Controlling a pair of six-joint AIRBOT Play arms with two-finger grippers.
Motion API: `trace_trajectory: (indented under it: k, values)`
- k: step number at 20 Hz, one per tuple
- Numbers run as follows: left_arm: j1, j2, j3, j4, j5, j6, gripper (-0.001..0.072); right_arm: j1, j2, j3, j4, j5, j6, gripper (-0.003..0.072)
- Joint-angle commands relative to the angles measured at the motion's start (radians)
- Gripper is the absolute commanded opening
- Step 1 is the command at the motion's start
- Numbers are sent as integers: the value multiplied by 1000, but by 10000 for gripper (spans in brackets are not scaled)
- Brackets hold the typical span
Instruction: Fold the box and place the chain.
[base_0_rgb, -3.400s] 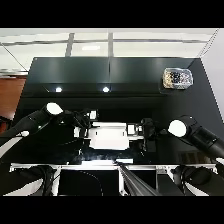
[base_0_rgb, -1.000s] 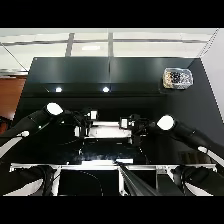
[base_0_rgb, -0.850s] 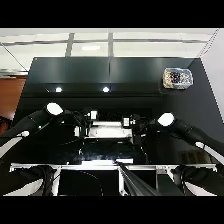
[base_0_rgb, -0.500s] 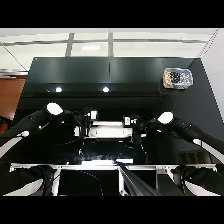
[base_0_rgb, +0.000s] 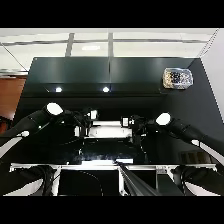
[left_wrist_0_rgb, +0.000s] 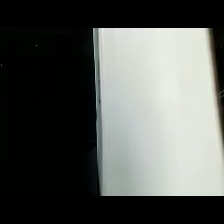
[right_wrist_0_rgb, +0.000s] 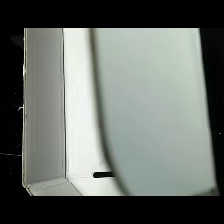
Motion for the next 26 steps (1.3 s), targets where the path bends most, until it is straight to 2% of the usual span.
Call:
trace_trajectory:
  k: [1, 24, 25, 26]
  values:
    - [0, 0, 0, 0, 0, -1, 31, 6, -1, 0, -11, -14, 14, 686]
    - [0, 0, 0, 0, 3, -1, 31, 11, -16, 17, -49, -13, 62, 683]
    - [0, 0, 0, 0, 4, -5, 31, 11, -16, 17, -49, -12, 62, 535]
    - [0, 0, 0, 0, 8, -23, 31, 11, -16, 17, -51, -12, 62, 438]
